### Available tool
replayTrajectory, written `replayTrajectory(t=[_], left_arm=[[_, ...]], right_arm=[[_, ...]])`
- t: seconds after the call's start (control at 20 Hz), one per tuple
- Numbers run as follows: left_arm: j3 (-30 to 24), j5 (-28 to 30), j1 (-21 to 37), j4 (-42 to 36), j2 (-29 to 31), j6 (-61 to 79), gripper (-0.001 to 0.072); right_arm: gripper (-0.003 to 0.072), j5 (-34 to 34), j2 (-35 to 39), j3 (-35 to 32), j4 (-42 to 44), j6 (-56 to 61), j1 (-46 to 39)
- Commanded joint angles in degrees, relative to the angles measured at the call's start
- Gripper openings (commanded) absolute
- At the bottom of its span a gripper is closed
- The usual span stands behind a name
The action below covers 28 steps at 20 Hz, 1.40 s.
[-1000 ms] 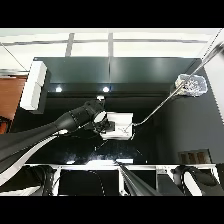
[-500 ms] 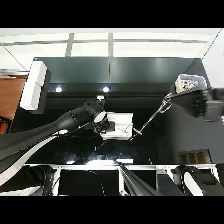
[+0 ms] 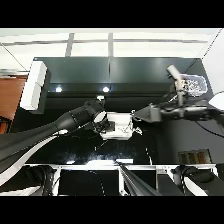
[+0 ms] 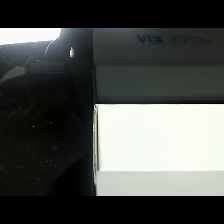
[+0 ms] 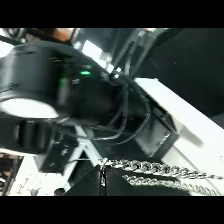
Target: Fold the box and place the chain.
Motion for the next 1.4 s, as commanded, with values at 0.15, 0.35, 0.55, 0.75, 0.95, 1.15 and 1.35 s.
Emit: replayTrajectory(t=[0.15, 0.35, 0.55, 0.75, 0.95, 1.15, 1.35], left_arm=[[0.0, 0.0, 0.0, 0.0, 0.0, 0.1, 0.0035], [0.0, 0.0, 0.0, 0.0, 0.0, 0.1, 0.0035], [0.0, 0.0, 0.0, 0.0, 0.0, 0.1, 0.0035], [0.0, 0.0, 0.0, 0.0, 0.0, 0.1, 0.0035], [0.0, 0.0, 0.0, 0.0, 0.0, 0.1, 0.0035], [0.0, 0.0, 0.0, 0.0, 0.0, 0.1, 0.0035], [0.0, 0.0, 0.0, 0.0, 0.0, 0.1, 0.0036]], right_arm=[[0.001, -10.3, -8.2, -1.8, -3.1, 0.8, 7.0], [0.002, -10.7, -8.3, -2.0, -3.1, 0.9, 7.0], [0.0295, -9.8, -7.9, -2.0, -3.4, 0.9, 5.5], [0.0293, -7.8, -5.7, -2.0, -15.5, 4.1, -6.8], [0.0293, -18.4, -5.7, -2.9, -33.5, 12.7, -18.9], [0.072, -35.8, -8.3, -3.8, -44.1, 29.2, -24.3], [0.072, -44.4, -16.6, -2.5, -43.8, 37.6, -25.5]])
